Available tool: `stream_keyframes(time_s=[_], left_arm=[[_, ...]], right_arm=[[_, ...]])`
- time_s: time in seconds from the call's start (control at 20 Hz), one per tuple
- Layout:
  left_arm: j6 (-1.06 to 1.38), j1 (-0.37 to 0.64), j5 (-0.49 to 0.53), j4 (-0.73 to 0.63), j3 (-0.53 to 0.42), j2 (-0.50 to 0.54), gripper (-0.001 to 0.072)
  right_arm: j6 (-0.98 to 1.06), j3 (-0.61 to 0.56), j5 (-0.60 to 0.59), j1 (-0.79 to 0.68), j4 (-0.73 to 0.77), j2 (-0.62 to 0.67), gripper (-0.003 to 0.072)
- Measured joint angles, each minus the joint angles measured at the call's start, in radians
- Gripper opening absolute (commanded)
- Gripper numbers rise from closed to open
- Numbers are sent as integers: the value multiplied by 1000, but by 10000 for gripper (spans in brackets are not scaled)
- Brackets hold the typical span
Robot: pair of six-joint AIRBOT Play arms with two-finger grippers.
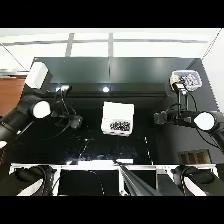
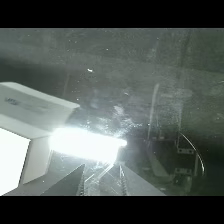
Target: Fold the box and place the chain.
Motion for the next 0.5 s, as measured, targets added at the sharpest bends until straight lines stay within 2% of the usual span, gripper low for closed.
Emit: stream_keyframes(time_s=[0.15, 0.25, 0.35, 0.5], left_arm=[[558, 48, 66, -287, -113, 4, 715], [925, 30, 146, -381, -151, -9, 716], [1228, 15, 206, -467, -158, -48, 716], [1604, 18, 233, -572, -127, -164, 716]], right_arm=[[0, 0, -2, 0, 6, 0, 272], [0, 0, -2, 0, 8, 0, 271], [0, 0, -2, 0, 10, 0, 272], [0, 0, -15, 0, 12, 0, 271]])
